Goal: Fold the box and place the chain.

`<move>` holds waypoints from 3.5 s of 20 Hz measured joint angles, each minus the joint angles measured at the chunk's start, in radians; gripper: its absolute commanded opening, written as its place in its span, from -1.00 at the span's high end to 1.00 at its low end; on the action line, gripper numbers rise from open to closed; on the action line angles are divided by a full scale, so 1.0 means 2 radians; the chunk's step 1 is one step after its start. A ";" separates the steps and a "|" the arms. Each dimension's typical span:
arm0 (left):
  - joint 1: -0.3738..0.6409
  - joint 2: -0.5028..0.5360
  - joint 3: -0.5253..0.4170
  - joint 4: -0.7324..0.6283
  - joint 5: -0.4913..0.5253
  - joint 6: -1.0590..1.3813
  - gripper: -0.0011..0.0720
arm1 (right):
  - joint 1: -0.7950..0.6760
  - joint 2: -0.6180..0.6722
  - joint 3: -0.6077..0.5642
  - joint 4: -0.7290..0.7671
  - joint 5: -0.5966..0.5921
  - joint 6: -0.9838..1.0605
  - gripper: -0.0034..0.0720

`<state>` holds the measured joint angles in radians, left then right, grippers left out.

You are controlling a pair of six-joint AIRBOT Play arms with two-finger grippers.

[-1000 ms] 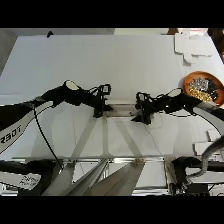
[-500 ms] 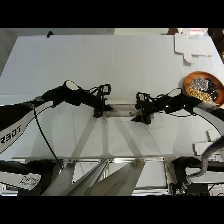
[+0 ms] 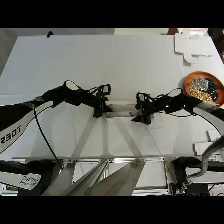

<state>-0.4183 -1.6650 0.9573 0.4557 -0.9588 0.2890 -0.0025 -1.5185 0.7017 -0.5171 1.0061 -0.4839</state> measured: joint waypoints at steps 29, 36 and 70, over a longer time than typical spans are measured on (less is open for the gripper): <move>-0.038 0.170 0.000 0.109 -0.061 -0.179 0.95 | 0.000 0.000 0.000 0.000 0.000 0.000 -0.23; -0.043 0.142 0.000 0.105 0.126 -0.180 0.95 | 0.000 0.000 0.000 0.000 0.000 0.000 -0.23; 0.010 0.123 -0.022 0.163 -0.036 -0.093 -0.44 | 0.000 0.000 0.000 0.000 0.000 0.000 -0.23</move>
<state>-0.3977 -1.4193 0.9131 0.7807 -1.0313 0.1024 -0.0025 -1.5185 0.7017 -0.5167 1.0058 -0.4839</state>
